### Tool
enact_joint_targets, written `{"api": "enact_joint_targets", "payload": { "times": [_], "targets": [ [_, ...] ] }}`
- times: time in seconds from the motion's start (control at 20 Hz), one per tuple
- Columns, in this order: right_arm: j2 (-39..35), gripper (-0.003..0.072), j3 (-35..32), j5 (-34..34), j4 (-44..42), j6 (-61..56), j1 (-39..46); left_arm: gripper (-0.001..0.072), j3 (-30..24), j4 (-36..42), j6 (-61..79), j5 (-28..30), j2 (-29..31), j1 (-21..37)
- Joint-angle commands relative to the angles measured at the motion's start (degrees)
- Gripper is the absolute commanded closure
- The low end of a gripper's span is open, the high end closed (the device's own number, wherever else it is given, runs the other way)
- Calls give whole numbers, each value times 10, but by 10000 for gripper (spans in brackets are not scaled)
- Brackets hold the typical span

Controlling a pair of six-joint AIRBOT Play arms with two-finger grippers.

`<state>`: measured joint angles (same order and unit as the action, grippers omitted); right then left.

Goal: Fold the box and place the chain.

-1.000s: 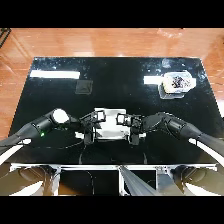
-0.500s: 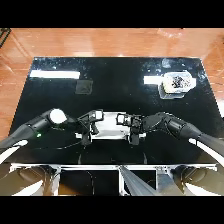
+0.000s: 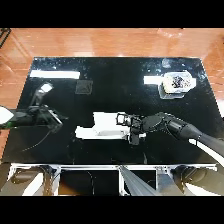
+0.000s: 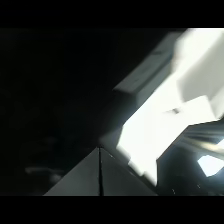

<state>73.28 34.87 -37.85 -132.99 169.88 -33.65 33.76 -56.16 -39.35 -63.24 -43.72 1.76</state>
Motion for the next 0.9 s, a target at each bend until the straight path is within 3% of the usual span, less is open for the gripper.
{"api": "enact_joint_targets", "payload": {
  "times": [0.0,0.15,0.2,0.35,0.5,0.65,0.85],
  "targets": [
    [0,387,0,2,0,0,0,689,-12,-14,-141,-68,21,99],
    [0,387,0,2,0,-4,0,688,-86,-14,-393,3,3,126],
    [0,387,0,2,0,-6,0,688,-112,3,-411,5,-11,126],
    [0,387,0,2,0,-6,0,688,-163,97,-349,9,-59,113],
    [0,387,0,2,0,-6,0,689,-167,179,-318,22,-110,66],
    [0,387,0,2,0,-6,0,690,-167,183,-323,78,-148,2],
    [0,387,0,2,0,-6,0,686,-167,200,-329,100,-191,-39]
  ]
}}
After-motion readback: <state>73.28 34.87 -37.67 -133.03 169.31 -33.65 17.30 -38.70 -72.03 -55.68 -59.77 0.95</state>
